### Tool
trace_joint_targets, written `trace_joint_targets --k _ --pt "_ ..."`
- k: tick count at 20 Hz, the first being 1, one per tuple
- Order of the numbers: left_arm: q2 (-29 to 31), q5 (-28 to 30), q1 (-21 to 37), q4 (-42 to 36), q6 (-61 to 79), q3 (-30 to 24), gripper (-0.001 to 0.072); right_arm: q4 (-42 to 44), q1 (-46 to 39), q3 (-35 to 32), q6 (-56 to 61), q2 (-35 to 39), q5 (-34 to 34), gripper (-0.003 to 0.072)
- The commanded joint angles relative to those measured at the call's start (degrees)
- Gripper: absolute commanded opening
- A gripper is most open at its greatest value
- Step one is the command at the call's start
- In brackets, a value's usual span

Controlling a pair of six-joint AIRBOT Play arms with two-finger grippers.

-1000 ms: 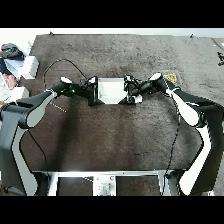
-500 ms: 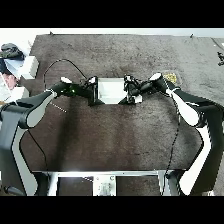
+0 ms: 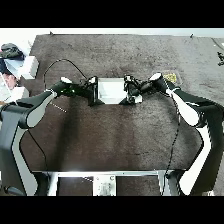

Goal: Fold the box and place the chain.

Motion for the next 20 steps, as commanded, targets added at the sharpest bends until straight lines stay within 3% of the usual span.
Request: trace_joint_targets --k 1,9,14,16,17,19,20 --pt "0.0 0.0 0.0 0.0 0.0 0.1 0.0418 0.1 -0.3 0.0 1.3 0.9 0.3 0.0717" --pt "0.0 0.0 0.0 0.0 0.0 0.1 0.0418 -12.3 -0.9 0.0 4.7 5.4 0.2 0.0716" --pt "0.0 0.0 0.0 0.0 0.0 0.1 0.0418 -11.1 -3.7 0.0 9.4 10.0 0.4 0.0714" --pt "0.0 0.0 0.0 0.0 0.0 0.1 0.0418 -6.6 -4.5 0.0 12.2 11.7 0.8 0.0699" --pt "0.0 0.0 0.0 0.0 0.0 0.1 0.0418 -2.4 -4.5 0.0 12.4 11.9 2.3 0.0502" --pt "0.0 0.0 0.0 0.0 0.0 0.1 0.0418 5.0 -3.7 0.0 12.4 11.8 4.5 0.0007" --pt "0.0 0.0 0.0 0.0 0.0 0.1 0.0418 6.9 -3.0 0.0 12.3 11.8 4.0 0.0013"
